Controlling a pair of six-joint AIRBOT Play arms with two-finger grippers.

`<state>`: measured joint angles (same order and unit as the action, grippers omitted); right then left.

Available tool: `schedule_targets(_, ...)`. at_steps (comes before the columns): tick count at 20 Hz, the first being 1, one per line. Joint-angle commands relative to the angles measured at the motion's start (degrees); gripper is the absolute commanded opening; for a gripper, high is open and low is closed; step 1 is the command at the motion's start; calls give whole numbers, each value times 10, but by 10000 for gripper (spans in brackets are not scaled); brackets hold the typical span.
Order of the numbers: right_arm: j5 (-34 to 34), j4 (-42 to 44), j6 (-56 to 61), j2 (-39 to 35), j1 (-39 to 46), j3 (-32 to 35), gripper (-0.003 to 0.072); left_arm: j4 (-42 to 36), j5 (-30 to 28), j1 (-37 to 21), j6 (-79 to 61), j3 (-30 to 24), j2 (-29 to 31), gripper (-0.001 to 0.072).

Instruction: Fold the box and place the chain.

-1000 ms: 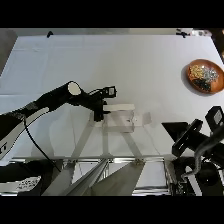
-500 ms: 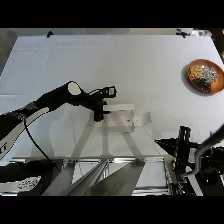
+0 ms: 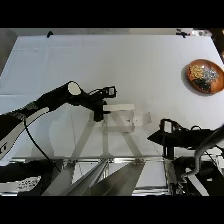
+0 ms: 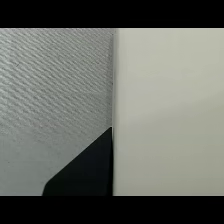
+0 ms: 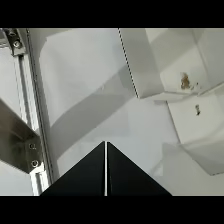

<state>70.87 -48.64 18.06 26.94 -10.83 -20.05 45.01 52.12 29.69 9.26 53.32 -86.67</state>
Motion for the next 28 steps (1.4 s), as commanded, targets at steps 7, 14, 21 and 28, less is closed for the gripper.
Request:
schedule_targets(7,70,-218,315,236,-92,-189,6,0,0,0,0,0,0,16)
schedule_targets(14,79,-217,313,309,-146,-260,10,-1,0,0,0,0,0,16)
schedule_targets(21,-83,-363,281,275,-186,-194,719,-4,0,0,0,0,0,16)
schedule_targets(28,-247,-327,280,254,-232,-108,717,-4,0,0,0,0,0,16)
